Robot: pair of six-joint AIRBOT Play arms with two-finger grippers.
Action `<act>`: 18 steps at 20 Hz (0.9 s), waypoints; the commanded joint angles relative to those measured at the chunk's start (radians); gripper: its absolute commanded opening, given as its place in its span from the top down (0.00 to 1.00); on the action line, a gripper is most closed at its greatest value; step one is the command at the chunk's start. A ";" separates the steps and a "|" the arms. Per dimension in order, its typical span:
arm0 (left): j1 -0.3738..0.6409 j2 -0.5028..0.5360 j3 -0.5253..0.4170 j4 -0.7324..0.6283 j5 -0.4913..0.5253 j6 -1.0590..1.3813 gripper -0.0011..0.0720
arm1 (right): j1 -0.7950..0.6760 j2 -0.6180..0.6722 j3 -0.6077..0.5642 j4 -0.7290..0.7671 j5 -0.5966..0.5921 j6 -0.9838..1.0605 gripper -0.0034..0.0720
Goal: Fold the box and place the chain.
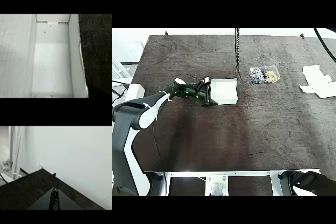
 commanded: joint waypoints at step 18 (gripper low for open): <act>0.000 0.001 0.001 0.000 -0.001 0.000 0.50 | -0.003 -0.027 -0.062 -0.005 -0.082 -0.018 0.94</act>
